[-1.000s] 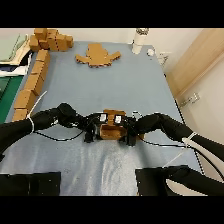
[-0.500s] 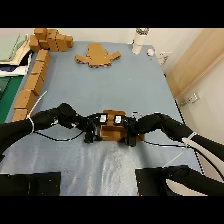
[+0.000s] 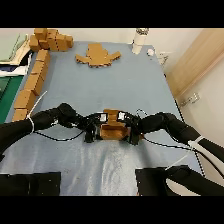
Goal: Fold the box.
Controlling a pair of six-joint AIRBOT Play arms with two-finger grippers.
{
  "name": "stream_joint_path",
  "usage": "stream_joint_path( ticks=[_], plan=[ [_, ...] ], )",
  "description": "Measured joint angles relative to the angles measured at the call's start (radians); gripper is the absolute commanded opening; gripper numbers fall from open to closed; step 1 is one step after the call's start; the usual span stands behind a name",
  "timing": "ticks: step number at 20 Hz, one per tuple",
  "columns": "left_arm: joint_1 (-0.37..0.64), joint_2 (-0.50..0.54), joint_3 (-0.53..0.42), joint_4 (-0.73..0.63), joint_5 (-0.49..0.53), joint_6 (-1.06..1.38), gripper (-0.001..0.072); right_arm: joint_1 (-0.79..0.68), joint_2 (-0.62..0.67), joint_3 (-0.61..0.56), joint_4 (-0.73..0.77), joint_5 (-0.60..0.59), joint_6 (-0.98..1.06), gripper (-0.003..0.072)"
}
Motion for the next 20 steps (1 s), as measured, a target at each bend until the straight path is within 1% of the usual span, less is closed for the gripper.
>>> stream_joint_path(
  ticks=[2,5,7,10,14,17,20],
  plan=[
    [0.000,0.000,0.000,0.002,-0.007,0.001,0.0460,-0.003,0.053,0.000,-0.040,-0.032,0.055,0.0702],
    [0.000,0.000,0.000,0.002,-0.006,0.001,0.0460,-0.003,0.138,0.000,-0.049,-0.146,0.095,0.0703],
    [0.000,0.000,0.000,0.002,-0.005,0.001,0.0460,-0.002,0.191,0.000,-0.026,-0.225,0.124,0.0703],
    [0.000,0.000,0.000,0.002,-0.004,0.001,0.0460,-0.002,0.249,0.000,0.031,-0.297,0.224,0.0703],
    [0.000,0.000,0.000,0.001,-0.004,0.001,0.0460,-0.003,0.283,0.000,0.070,-0.351,0.356,0.0703],
    [0.000,0.000,0.000,0.001,-0.003,0.001,0.0460,-0.003,0.291,0.000,0.084,-0.401,0.511,0.0703],
    [0.000,0.001,0.000,0.003,-0.003,-0.016,0.0460,-0.003,0.294,0.000,0.108,-0.424,0.645,0.0703]
  ],
)
